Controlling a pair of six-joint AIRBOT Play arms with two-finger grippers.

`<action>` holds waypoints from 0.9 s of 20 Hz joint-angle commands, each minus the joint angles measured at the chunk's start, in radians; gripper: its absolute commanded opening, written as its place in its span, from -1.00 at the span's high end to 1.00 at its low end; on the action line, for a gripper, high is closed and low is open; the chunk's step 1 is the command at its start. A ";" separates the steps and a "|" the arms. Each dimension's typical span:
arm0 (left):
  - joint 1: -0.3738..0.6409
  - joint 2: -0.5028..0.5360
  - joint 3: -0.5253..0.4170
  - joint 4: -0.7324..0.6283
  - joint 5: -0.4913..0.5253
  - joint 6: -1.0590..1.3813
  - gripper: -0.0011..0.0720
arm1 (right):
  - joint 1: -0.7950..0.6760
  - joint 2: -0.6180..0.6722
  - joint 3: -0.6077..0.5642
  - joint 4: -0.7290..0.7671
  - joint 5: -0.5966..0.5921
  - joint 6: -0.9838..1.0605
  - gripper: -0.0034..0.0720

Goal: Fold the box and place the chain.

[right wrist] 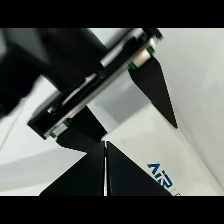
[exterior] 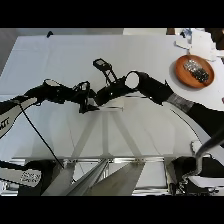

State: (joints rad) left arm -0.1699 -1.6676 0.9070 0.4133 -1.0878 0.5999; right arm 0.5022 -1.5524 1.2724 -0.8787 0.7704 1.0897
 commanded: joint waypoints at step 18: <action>0.000 0.001 0.000 0.003 -0.001 0.001 -0.11 | -0.204 0.145 -0.389 0.195 -0.009 -0.111 0.88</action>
State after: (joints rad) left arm -0.1699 -1.6676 0.9070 0.4156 -1.0893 0.6010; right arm 0.3016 -1.4086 0.9180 -0.7025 0.7952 0.9924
